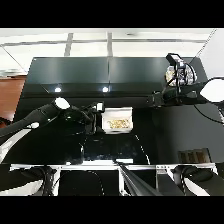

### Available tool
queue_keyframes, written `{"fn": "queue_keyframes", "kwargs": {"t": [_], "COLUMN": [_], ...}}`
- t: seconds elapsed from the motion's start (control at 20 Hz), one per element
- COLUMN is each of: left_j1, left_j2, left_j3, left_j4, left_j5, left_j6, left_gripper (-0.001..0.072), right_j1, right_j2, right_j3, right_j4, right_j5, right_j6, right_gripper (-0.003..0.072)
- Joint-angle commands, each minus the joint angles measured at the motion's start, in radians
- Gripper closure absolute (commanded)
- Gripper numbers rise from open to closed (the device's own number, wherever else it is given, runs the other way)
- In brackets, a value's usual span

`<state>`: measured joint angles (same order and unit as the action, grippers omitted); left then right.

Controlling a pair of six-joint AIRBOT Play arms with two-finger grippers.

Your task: Fold the box and place the chain.

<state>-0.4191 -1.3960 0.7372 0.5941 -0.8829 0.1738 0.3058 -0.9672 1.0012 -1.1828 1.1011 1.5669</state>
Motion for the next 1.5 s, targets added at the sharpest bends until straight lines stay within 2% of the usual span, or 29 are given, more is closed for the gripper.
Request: {"fn": "queue_keyframes", "kwargs": {"t": [0.0,0.05,0.1,0.2,0.25,0.3,0.45,0.6,0.7,0.85,1.0,1.2,1.45], "left_j1": [-0.005,-0.005,-0.005,-0.005,-0.005,-0.005,-0.005,-0.005,-0.005,-0.005,-0.005,-0.012,-0.019], "left_j2": [-0.003,-0.003,-0.003,-0.003,-0.003,-0.003,-0.003,-0.003,-0.003,-0.003,-0.003,-0.003,-0.003], "left_j3": [0.0,0.0,0.0,0.0,0.0,0.0,0.0,0.0,0.0,0.0,0.0,0.0,0.0], "left_j4": [-0.008,-0.008,-0.008,0.0,0.009,0.016,0.023,0.023,0.023,0.023,0.023,0.023,0.023], "left_j5": [0.011,0.009,0.012,0.013,0.014,0.013,0.012,0.011,0.011,0.011,0.011,0.01,0.012], "left_j6": [0.0,0.002,0.002,0.003,0.003,0.002,0.002,0.002,0.002,0.002,0.002,0.002,0.002], "left_gripper": [0.0068,0.0237,0.0282,0.0281,0.0281,0.0281,0.0281,0.028,0.0268,0.0268,0.0269,0.0269,0.0269], "right_j1": [0.0,0.0,0.0,0.0,0.005,0.014,0.043,0.083,0.089,0.087,0.096,0.116,0.116], "right_j2": [-0.003,-0.008,-0.01,-0.027,-0.045,-0.078,-0.21,-0.29,-0.28,-0.244,-0.24,-0.243,-0.266], "right_j3": [0.0,-0.002,-0.013,-0.055,-0.075,-0.087,-0.087,-0.087,-0.072,-0.045,-0.054,-0.114,-0.124], "right_j4": [0.0,0.0,0.001,0.005,0.013,0.014,0.116,0.31,0.344,0.314,0.4,0.404,0.413], "right_j5": [-0.014,-0.031,-0.071,-0.18,-0.221,-0.242,-0.272,-0.282,-0.204,-0.063,-0.05,-0.083,-0.111], "right_j6": [0.0,0.0,0.0,0.0,-0.001,-0.019,-0.152,-0.525,-0.822,-1.113,-1.165,-1.205,-1.206], "right_gripper": [0.0423,0.0423,0.0423,0.0418,0.0175,-0.002,-0.0019,-0.0018,-0.0018,-0.0017,-0.0017,-0.0017,-0.0017]}}
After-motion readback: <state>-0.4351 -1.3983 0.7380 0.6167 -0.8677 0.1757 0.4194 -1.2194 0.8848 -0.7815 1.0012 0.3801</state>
